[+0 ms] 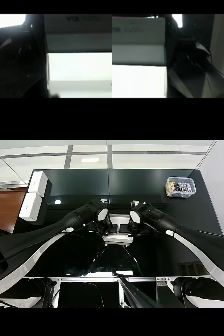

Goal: Fold the box and place the chain.

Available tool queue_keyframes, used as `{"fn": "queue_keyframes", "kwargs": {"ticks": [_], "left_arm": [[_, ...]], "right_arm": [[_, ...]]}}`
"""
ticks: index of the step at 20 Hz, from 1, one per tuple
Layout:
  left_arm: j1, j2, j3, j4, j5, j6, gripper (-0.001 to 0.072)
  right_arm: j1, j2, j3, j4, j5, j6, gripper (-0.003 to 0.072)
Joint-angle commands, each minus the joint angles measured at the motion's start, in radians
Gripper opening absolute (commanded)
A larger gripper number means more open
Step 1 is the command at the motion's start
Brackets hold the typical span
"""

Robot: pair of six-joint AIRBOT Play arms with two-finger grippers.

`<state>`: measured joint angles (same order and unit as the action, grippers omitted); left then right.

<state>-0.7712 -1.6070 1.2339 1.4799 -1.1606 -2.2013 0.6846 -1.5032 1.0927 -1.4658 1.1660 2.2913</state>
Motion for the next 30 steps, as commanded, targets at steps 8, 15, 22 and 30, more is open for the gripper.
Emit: {"fn": "queue_keyframes", "kwargs": {"ticks": [8, 15, 22, 30], "left_arm": [[0.001, 0.000, 0.001, 0.000, 0.004, 0.002, 0.0029], [0.001, 0.000, 0.001, 0.001, 0.004, 0.002, 0.0030], [0.001, 0.000, 0.001, 0.001, 0.006, 0.002, 0.0030], [0.001, 0.000, 0.001, 0.000, 0.005, 0.002, 0.0029]], "right_arm": [[0.000, 0.001, 0.002, 0.011, 0.002, -0.014, 0.0020], [-0.013, 0.214, 0.004, -0.041, 0.097, -0.121, 0.0406], [-0.205, 0.398, -0.004, -0.658, 0.026, -0.137, 0.0406], [-0.742, 0.003, 0.220, -0.247, -0.318, -0.203, 0.0661]]}}
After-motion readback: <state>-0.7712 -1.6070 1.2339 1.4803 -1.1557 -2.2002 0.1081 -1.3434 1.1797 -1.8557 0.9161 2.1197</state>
